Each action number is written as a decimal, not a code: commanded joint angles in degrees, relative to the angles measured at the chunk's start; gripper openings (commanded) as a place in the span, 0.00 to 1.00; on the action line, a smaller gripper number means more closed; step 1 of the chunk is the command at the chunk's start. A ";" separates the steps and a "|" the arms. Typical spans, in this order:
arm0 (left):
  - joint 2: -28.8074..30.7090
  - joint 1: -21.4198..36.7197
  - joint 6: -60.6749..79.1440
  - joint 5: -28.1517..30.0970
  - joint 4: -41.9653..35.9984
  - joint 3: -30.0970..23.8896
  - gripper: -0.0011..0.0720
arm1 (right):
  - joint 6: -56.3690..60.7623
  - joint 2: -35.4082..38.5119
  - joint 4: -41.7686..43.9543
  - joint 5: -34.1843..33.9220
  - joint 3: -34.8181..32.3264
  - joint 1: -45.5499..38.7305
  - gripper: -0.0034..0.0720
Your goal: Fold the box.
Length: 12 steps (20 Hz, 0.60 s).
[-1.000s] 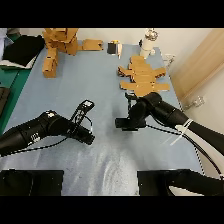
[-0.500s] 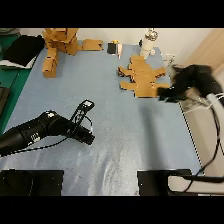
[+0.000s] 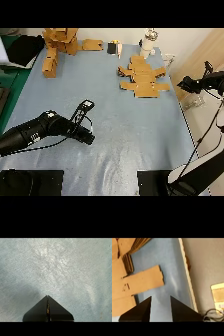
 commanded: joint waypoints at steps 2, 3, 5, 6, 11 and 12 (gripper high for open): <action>0.02 -0.04 0.02 -0.02 -0.04 -0.02 0.03 | -4.55 -10.93 4.04 0.70 10.64 1.18 0.57; 0.02 -0.02 0.04 -0.02 -0.02 -0.02 0.03 | -4.52 -13.18 4.24 -0.37 13.11 1.57 0.57; 0.02 -0.02 0.02 0.00 -0.02 -0.02 0.03 | -3.52 -16.46 4.52 -1.66 16.74 2.23 0.57; 0.02 -0.02 0.02 0.00 -0.02 -0.02 0.03 | -3.43 -17.14 4.85 -1.60 16.98 2.27 0.57; 0.02 -0.02 0.04 0.00 -0.02 -0.02 0.03 | -3.45 -18.45 5.68 -4.48 16.94 2.25 0.57; 0.02 -0.02 0.02 0.00 -0.02 -0.02 0.03 | -3.96 -18.43 6.47 -6.16 16.96 2.25 0.56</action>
